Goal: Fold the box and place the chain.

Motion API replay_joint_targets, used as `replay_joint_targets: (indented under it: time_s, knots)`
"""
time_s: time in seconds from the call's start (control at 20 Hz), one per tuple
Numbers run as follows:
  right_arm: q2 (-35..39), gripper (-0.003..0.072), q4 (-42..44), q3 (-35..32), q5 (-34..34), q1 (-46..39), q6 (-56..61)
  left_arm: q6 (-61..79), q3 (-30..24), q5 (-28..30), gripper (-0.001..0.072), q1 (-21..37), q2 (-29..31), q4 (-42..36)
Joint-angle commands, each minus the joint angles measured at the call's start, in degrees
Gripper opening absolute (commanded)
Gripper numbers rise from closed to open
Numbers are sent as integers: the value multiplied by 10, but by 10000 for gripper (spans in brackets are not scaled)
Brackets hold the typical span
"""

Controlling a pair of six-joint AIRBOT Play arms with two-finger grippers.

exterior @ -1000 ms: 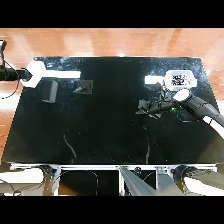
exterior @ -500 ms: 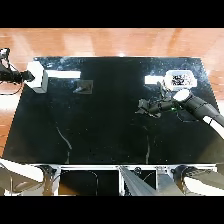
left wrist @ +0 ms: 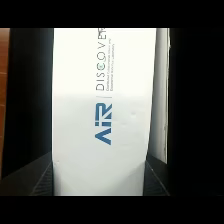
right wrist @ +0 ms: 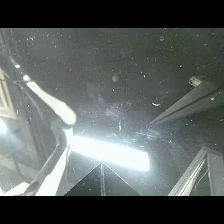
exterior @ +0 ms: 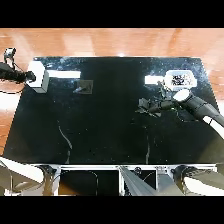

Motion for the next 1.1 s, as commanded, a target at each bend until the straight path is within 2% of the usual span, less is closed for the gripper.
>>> replay_joint_targets:
  time_s: [0.0,0.05,0.15,0.45,0.65,0.7,0.75,0.8,0.85,0.95,1.05]
  knots:
    - [0,29,0,1,0,0,0,-14,31,21,516,-5,1,-3]
    - [0,29,0,1,0,0,0,-14,41,31,517,-5,1,-3]
    - [0,29,0,1,0,0,0,-15,58,46,638,-6,1,-3]
    - [0,29,0,1,0,0,0,-16,92,85,638,-18,1,24]
    - [0,29,-2,2,0,0,-10,-47,156,128,630,-25,2,25]
    - [0,30,-4,6,1,0,-22,-64,177,152,606,-26,2,22]
    - [0,29,-21,19,5,0,-25,-91,197,182,511,-29,2,22]
    - [0,30,-45,39,10,0,-24,-108,216,226,283,-30,3,20]
    - [0,29,-83,70,23,0,-17,-115,232,271,12,-31,7,9]
    - [1,29,-160,143,63,0,10,-152,235,313,18,-42,28,-24]
    - [13,29,-261,218,110,11,45,-168,225,352,17,-75,61,-23]
